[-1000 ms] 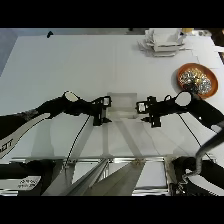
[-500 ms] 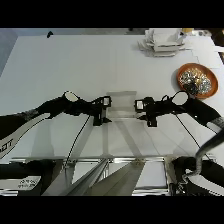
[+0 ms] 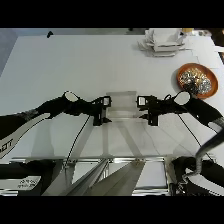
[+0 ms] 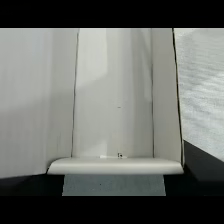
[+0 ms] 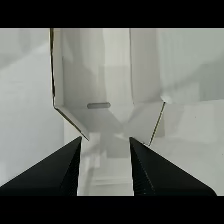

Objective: Fold the box and place the chain.

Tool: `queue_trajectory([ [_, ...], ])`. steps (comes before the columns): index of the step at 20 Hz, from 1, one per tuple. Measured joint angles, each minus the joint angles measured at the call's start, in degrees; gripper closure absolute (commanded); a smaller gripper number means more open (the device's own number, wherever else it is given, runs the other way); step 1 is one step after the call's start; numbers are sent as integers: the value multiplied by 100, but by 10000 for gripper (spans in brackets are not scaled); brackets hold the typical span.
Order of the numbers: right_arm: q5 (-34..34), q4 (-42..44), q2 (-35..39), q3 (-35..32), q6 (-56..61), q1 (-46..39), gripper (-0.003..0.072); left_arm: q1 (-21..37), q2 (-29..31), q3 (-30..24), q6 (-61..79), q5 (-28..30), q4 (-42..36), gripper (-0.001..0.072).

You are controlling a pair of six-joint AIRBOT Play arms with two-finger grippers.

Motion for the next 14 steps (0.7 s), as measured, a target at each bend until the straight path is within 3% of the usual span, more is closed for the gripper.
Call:
queue_trajectory([
  [6,50,111,90,-11,-98,-11,337,-4,0,2,9,4,9,555],
  [7,55,26,127,-15,-101,-11,322,-4,0,2,9,4,9,555],
  [8,61,-59,170,-17,-103,-13,260,-4,0,2,9,2,9,555],
  [14,160,-365,269,-31,-37,-17,242,-4,0,2,9,2,7,555],
])
